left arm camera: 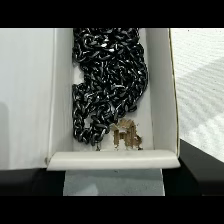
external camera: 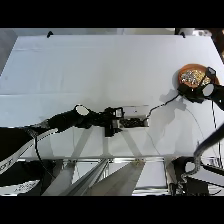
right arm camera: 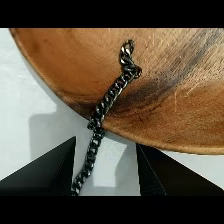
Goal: Fold the box and place the chain.
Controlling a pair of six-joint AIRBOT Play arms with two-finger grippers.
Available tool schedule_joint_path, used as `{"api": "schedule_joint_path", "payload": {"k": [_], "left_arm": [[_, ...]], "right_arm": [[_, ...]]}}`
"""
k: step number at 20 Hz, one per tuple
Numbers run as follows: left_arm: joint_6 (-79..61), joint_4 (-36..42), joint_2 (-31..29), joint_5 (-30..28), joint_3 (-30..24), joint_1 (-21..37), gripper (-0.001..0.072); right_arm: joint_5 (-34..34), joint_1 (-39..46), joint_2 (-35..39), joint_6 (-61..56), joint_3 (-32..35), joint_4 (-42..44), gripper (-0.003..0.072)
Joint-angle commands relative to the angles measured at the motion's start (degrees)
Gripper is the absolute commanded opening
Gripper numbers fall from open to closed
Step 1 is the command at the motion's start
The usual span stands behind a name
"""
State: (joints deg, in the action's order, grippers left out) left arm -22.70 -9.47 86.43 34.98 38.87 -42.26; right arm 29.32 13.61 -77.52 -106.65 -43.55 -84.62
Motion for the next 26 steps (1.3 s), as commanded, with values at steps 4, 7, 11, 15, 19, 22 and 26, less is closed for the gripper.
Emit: {"api": "schedule_joint_path", "payload": {"k": [4, 7, 11, 15, 19, 22, 26], "left_arm": [[-0.02, 0.00, -0.04, -0.02, 0.07, 0.02, 0.0136], [-0.02, 0.00, -0.04, 0.00, 0.07, 0.02, 0.0136], [-0.02, 0.00, -0.04, -0.02, 0.07, 0.02, 0.0136], [-0.02, 0.00, -0.04, 0.00, 0.07, 0.02, 0.0136], [-0.02, 0.00, -0.04, 0.00, 0.07, 0.02, 0.0136], [-0.02, 0.00, -0.04, 0.00, 0.07, 0.02, 0.0136], [-0.02, 0.00, -0.04, -0.02, 0.07, 0.02, 0.0136]], "right_arm": [[-3.30, 0.02, -2.10, -1.46, -0.02, 1.49, 0.0321], [-4.31, 0.02, -2.10, -1.25, -0.02, 0.76, 0.0252], [-5.55, 0.02, -2.10, -0.90, 0.00, 0.55, 0.0130], [-4.92, 0.02, -2.08, 1.97, 0.00, 0.59, 0.0019], [-4.00, -1.99, -1.31, 3.80, 0.00, 0.66, 0.0019], [-2.84, -6.60, 2.05, 8.66, 0.00, 0.63, 0.0019], [1.31, -11.39, 10.80, 12.90, -0.02, 0.61, 0.0019]]}}
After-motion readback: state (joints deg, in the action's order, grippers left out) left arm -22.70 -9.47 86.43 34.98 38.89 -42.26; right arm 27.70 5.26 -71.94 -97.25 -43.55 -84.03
